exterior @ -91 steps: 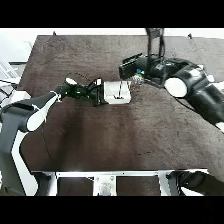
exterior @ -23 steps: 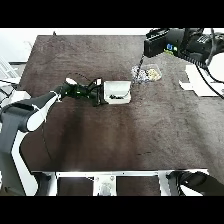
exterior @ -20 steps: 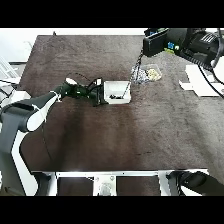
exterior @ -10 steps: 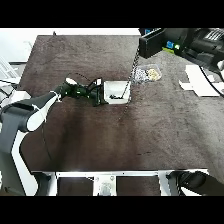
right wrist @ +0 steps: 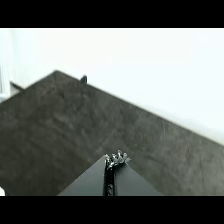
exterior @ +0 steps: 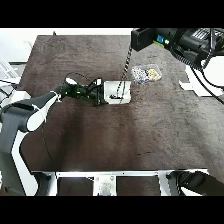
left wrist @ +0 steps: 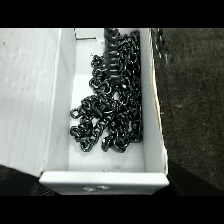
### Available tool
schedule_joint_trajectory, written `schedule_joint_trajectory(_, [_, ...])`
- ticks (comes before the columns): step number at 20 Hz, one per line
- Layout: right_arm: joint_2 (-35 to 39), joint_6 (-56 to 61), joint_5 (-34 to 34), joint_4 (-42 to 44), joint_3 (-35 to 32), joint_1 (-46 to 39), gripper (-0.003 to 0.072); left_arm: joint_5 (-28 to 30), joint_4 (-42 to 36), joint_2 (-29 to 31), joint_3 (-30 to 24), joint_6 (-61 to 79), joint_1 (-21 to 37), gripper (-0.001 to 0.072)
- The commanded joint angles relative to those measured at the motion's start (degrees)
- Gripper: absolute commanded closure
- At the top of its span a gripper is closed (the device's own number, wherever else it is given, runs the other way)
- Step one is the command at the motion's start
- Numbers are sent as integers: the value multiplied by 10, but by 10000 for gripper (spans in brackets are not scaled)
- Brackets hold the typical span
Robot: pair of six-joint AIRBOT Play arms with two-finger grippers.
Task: Fold the box and place the chain.
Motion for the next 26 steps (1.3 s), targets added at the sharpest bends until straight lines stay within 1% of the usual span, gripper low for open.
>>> schedule_joint_trajectory(1, [-2,-1,-75,-21,0,0,677,0,0,0,0,0,0,166])
schedule_joint_trajectory(5, [-5,-1,-110,-32,0,-20,677,0,0,0,0,0,0,166])
schedule_joint_trajectory(9, [-12,-1,-111,-32,0,-35,677,0,0,0,0,0,0,166])
schedule_joint_trajectory(12, [-19,-1,-145,-32,0,-45,677,0,0,0,0,0,0,166])
schedule_joint_trajectory(14, [-26,-1,-153,-32,0,-47,677,0,0,0,0,0,0,166])
schedule_joint_trajectory(16, [-32,-1,-141,-32,0,-47,676,0,0,0,0,0,0,166])
schedule_joint_trajectory(20, [-33,0,-70,-29,-3,-47,677,0,0,0,0,0,0,166])
schedule_joint_trajectory(23, [-33,0,-54,-23,-23,-45,676,0,0,0,0,0,0,166])
schedule_joint_trajectory(26, [-33,0,-27,3,-53,-45,677,0,0,0,0,0,0,166])
